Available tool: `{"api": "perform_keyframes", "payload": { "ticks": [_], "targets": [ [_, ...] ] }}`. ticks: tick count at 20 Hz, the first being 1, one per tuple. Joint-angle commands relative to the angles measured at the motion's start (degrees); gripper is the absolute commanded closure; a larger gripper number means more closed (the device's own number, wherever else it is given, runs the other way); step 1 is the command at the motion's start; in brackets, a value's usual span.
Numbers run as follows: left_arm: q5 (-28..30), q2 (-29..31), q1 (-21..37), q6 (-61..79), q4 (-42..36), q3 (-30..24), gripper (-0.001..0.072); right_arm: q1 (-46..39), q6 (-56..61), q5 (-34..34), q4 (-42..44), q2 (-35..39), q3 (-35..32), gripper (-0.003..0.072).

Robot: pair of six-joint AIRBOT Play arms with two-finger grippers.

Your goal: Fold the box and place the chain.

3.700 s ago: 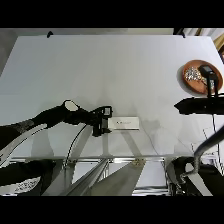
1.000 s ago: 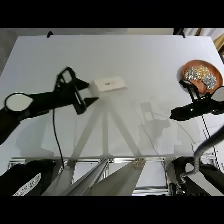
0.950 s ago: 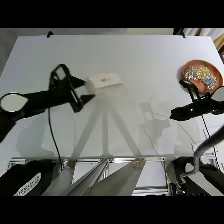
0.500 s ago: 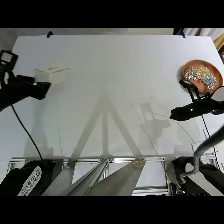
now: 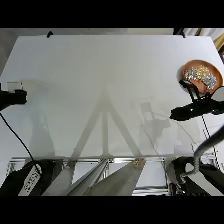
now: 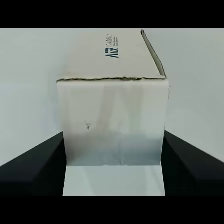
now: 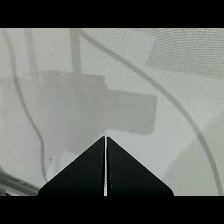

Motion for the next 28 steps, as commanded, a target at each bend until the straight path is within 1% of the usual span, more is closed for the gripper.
{"api": "perform_keyframes", "payload": {
  "ticks": [1,3,5,8,13,14,16,18,19,21,22,23,25,26,28],
  "targets": [
    [0.5,-0.6,0.6,-3.3,3.3,-4.2,0.0707,0.1,0.0,0.0,0.0,0.0,0.0,0.0669],
    [0.8,-0.5,0.6,-7.5,3.2,-4.7,0.0706,0.1,0.0,0.0,0.0,0.0,0.0,0.0669],
    [-0.8,-0.6,0.6,-9.5,3.3,-4.7,0.0706,0.1,0.0,0.0,0.0,0.0,0.0,0.0669],
    [-6.6,-0.7,0.6,-9.5,5.0,-4.7,0.0706,0.1,0.0,0.0,0.0,0.0,0.0,0.0669],
    [-17.0,-0.7,0.5,-9.2,5.2,-4.7,0.0694,0.1,0.0,0.0,0.0,0.0,0.0,0.0669],
    [-18.6,-0.7,0.5,-9.0,5.4,-4.7,0.0663,0.1,0.0,0.0,0.0,0.0,0.0,0.0669],
    [-21.5,-0.7,0.5,-9.0,6.3,-4.7,0.0506,0.1,0.0,0.0,0.0,0.0,0.0,0.0669],
    [-23.3,-0.7,0.5,-9.0,6.5,-4.7,0.0449,0.1,0.0,0.0,0.0,0.0,0.0,0.0669],
    [-24.3,-0.7,0.5,-9.0,6.5,-4.7,0.0352,0.1,0.0,0.0,0.0,0.0,0.0,0.0669],
    [-25.9,-0.7,0.5,-9.0,6.5,-4.7,0.0092,0.1,0.0,0.0,0.0,0.0,0.0,0.0669],
    [-26.3,-0.6,0.5,-9.0,6.5,-4.7,0.0020,0.1,0.0,0.0,0.0,0.0,0.0,0.0669],
    [-26.5,-0.5,0.4,-9.0,6.5,-4.7,0.0007,0.1,0.0,0.0,0.0,0.0,0.0,0.0669],
    [-26.5,0.2,0.3,-9.0,5.9,-4.7,0.0006,0.1,0.0,0.0,0.0,0.0,0.0,0.0669],
    [-26.4,1.2,-0.1,-9.0,5.9,-4.7,0.0005,0.1,0.0,0.0,0.0,0.0,0.0,0.0669],
    [-26.5,5.1,-2.0,-9.0,6.5,-4.7,0.0005,0.1,0.0,0.0,0.0,0.0,0.0,0.0669]
  ]
}}
